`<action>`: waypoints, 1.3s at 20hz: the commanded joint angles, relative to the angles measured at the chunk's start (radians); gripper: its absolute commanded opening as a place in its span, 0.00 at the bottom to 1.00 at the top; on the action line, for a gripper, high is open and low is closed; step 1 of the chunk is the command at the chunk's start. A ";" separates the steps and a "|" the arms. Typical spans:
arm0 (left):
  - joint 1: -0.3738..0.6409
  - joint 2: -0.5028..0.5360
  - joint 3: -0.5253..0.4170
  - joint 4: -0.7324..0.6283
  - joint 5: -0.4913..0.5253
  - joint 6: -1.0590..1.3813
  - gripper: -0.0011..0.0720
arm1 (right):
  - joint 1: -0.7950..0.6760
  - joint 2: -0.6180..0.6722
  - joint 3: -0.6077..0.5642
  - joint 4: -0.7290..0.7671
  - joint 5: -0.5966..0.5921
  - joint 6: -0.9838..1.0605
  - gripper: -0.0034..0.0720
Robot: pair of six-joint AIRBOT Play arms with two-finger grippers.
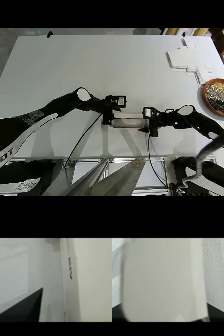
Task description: Fold the box and place the chain.
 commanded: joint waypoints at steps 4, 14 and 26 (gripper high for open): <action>0.001 0.074 0.002 0.018 -0.028 -0.007 0.72 | 0.000 0.001 0.000 0.001 -0.003 0.000 0.58; 0.001 0.256 0.002 0.383 -0.127 -0.392 0.71 | 0.000 0.001 0.000 0.001 -0.003 0.000 0.58; -0.138 0.367 0.002 0.220 -0.226 -0.387 0.03 | 0.000 0.001 0.000 0.001 -0.003 0.000 0.58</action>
